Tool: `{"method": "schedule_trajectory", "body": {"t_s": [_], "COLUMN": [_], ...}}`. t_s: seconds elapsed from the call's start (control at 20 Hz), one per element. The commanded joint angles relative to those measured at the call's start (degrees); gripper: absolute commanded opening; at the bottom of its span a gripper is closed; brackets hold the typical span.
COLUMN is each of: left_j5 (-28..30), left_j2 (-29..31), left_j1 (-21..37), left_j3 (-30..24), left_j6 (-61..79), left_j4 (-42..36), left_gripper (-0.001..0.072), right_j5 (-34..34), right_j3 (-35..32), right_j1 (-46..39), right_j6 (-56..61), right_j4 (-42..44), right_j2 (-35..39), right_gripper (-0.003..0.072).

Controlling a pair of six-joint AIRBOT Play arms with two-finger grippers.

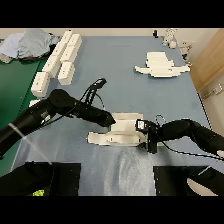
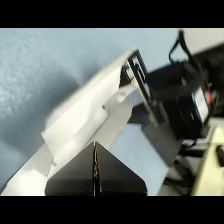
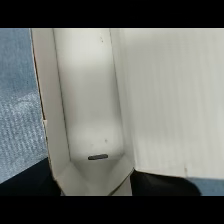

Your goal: Fold the box.

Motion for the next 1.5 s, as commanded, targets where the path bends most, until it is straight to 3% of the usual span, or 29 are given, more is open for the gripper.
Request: {"method": "schedule_trajectory", "body": {"t_s": [0.0, 0.15, 0.3, 0.35, 0.4, 0.45, 0.6, 0.85, 1.2, 1.3, 1.35, 1.45], "left_j5": [1.92, 2.19, 1.6, 1.77, 2.47, 4.48, 4.72, 5.46, 15.89, 16.39, 16.92, 17.4], "left_j2": [9.29, 13.25, 15.43, 15.58, 15.54, 15.54, 15.39, 10.99, 4.13, 3.3, 2.86, 1.7], "left_j1": [-5.53, -9.92, -8.02, -6.51, -4.52, -2.54, 0.76, 0.04, -4.39, -5.07, -5.53, -6.47], "left_j3": [-3.02, -6.29, -10.36, -11.85, -13.46, -15.19, -18.16, -19.58, -19.3, -19.15, -19.04, -18.64], "left_j6": [0.61, -0.07, 10.45, 16.85, 24.06, 29.46, 43.01, 50.31, 50.64, 51.65, 52.68, 55.23], "left_j4": [13.66, 22.71, 22.95, 22.4, 21.05, 18.84, 14.21, 5.57, 3.26, 2.36, 1.4, -1.77], "left_gripper": [0.0008, 0.0008, 0.0014, 0.0117, 0.0615, 0.0682, 0.068, 0.0678, 0.0675, 0.0503, 0.0463, 0.0462], "right_j5": [0.02, 0.02, 0.02, 0.04, 0.02, 0.02, 0.04, 0.02, 0.02, 0.02, 0.02, 0.02], "right_j3": [-0.02, -0.02, -0.02, -0.02, -0.02, -0.02, -0.02, -0.02, -0.02, -0.02, -0.02, -0.02], "right_j1": [-0.02, -0.02, -0.02, -0.02, -0.02, -0.02, -0.02, -0.02, -0.02, -0.02, -0.02, -0.02], "right_j6": [0.04, 0.04, 0.04, 0.04, 0.04, 0.04, 0.04, 0.04, 0.04, 0.04, 0.04, 0.04], "right_j4": [0.02, 0.04, 0.02, 0.02, 0.02, 0.02, 0.02, 0.02, 0.02, 0.02, 0.02, 0.02], "right_j2": [0.04, 0.04, 0.04, 0.04, 0.04, 0.04, 0.04, 0.04, 0.04, 0.04, 0.04, 0.04], "right_gripper": [0.0498, 0.0499, 0.0499, 0.0499, 0.0499, 0.0499, 0.0499, 0.0499, 0.0499, 0.0499, 0.0499, 0.0499]}}
